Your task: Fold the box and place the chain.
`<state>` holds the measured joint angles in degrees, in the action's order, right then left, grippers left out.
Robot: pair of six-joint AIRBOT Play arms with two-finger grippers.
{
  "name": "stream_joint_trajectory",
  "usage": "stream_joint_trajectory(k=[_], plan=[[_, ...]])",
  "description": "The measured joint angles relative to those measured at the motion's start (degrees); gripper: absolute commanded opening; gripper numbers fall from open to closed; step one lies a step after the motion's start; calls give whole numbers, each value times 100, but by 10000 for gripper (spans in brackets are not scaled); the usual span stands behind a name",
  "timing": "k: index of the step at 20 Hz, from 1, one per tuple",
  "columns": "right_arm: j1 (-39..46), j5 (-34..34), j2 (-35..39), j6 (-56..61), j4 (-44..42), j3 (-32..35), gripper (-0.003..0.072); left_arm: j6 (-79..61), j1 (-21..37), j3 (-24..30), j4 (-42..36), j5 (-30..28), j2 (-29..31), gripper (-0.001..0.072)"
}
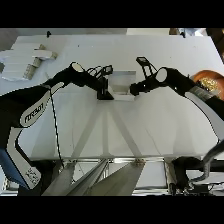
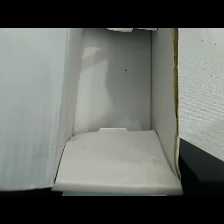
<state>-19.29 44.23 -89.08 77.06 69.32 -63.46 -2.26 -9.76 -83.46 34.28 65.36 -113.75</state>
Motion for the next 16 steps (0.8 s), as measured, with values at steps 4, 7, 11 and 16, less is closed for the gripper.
stream_joint_trajectory(k=[4, 7, 11, 16], plan=[[-310, 144, -85, 942, 929, -87, 393, -9, -2, 0, 7, 0, 0, 533], [-511, 240, -122, 1578, 1495, -186, 351, -9, -2, 0, 7, 0, 0, 533], [-649, 345, -160, 2214, 1799, -420, 352, 9, 0, 0, 4, 4, 0, 533], [-752, 590, -358, 2752, 1908, -656, 346, 4, 0, 0, 4, 4, 0, 533]])
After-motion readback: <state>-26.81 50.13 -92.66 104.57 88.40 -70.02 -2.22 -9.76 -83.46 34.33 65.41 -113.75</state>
